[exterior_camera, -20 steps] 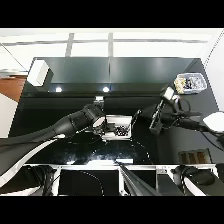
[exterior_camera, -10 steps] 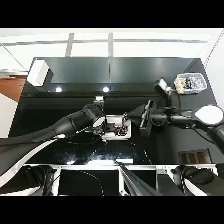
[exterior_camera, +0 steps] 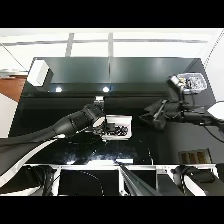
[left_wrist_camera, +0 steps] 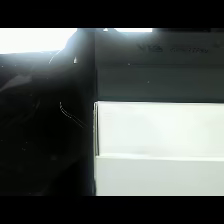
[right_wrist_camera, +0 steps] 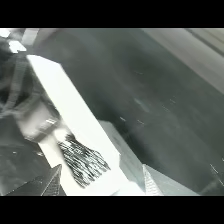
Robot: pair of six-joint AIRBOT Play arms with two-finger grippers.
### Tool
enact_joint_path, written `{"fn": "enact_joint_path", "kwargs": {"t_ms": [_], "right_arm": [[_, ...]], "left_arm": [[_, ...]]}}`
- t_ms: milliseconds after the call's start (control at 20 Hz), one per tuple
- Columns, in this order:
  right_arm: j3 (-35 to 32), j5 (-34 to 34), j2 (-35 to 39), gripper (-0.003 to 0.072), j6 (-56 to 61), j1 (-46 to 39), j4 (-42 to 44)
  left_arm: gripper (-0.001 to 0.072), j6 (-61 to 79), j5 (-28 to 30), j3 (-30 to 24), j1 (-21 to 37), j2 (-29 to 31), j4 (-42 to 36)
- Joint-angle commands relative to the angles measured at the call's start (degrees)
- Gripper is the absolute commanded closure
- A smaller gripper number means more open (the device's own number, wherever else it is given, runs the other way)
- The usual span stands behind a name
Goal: Fold the box and place the chain.
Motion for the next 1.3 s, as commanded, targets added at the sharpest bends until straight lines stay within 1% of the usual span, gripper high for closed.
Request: {"fn": "enact_joint_path", "kwargs": {"t_ms": [0,50,100,200,300,350,500,550,600,650,750,800,850,900,950,1000,1050,1100,1150,1200,1250], "right_arm": [[0.0,5.3,1.0,0.0106,2.9,-8.3,-2.7],[0.0,5.6,1.0,0.0106,3.2,-9.2,-3.1],[0.0,5.6,1.0,0.0106,3.5,-9.6,-3.6],[0.0,5.5,1.0,0.0106,3.5,-9.8,-3.8],[0.0,5.1,1.0,0.0106,3.5,-9.8,-3.8],[0.0,5.1,1.0,0.0106,3.5,-9.8,-3.8],[0.0,5.2,1.0,0.0106,4.3,-9.8,-3.8],[0.0,5.2,1.0,0.0106,4.4,-9.8,-3.8],[0.0,5.2,1.0,0.0106,4.7,-9.8,-3.8],[0.0,5.2,1.0,0.0106,5.2,-9.8,-3.8],[0.0,5.2,1.0,0.0106,6.5,-9.8,-3.8],[0.0,5.2,1.0,0.0106,6.5,-9.8,-3.8],[0.0,5.1,1.0,0.0106,6.5,-9.8,-3.8],[0.0,5.1,1.0,0.0107,6.5,-9.8,-3.8],[0.0,5.1,1.0,0.0106,6.5,-9.8,-3.8],[0.0,5.1,1.0,0.0106,6.5,-9.8,-3.9],[0.0,5.1,1.0,0.0106,6.5,-9.8,-4.0],[0.0,5.1,1.0,0.0106,6.5,-9.8,-4.0],[0.0,5.1,1.0,0.0106,6.6,-9.8,-4.0],[0.0,5.1,1.0,0.0106,7.0,-9.8,-4.0],[0.0,5.1,1.0,0.0106,7.3,-9.8,-4.0]], "left_arm": [[0.0438,-0.1,-0.7,0.5,0.0,0.0,-1.2],[0.0302,-0.1,-1.6,1.4,0.0,0.0,-1.4],[0.0278,0.2,-2.6,2.6,0.0,0.0,-1.4],[0.0278,2.6,-5.1,5.3,0.0,0.8,-1.4],[0.0278,11.0,-7.9,6.5,0.1,3.1,-1.4],[0.0278,15.0,-10.1,6.4,0.3,4.5,-1.4],[0.0279,28.1,-19.5,5.8,1.4,8.6,-0.5],[0.0279,33.0,-21.2,5.2,2.2,10.5,-0.3],[0.0279,36.3,-21.9,4.1,3.3,13.0,0.2],[0.0279,39.6,-21.4,2.6,4.9,15.6,0.5],[0.0278,46.2,-19.6,-1.3,11.1,20.9,0.4],[0.0279,48.2,-18.2,-3.7,15.7,23.4,-0.3],[0.028,50.0,-15.9,-6.4,21.1,25.6,-2.7],[0.0285,52.0,-12.6,-9.2,26.5,27.2,-6.8],[0.0286,55.9,-8.3,-12.1,32.1,28.2,-14.0],[0.0287,65.7,-3.8,-15.3,37.6,28.3,-25.0],[0.0287,79.1,-1.9,-18.3,41.7,27.5,-36.5],[0.0285,94.1,-2.1,-21.1,44.8,26.3,-46.6],[0.0239,106.5,-2.7,-22.9,46.4,25.0,-51.3],[-0.0009,116.5,-2.1,-23.8,46.9,23.5,-52.9],[0.0001,122.5,-1.0,-24.0,46.8,21.7,-52.9]]}}
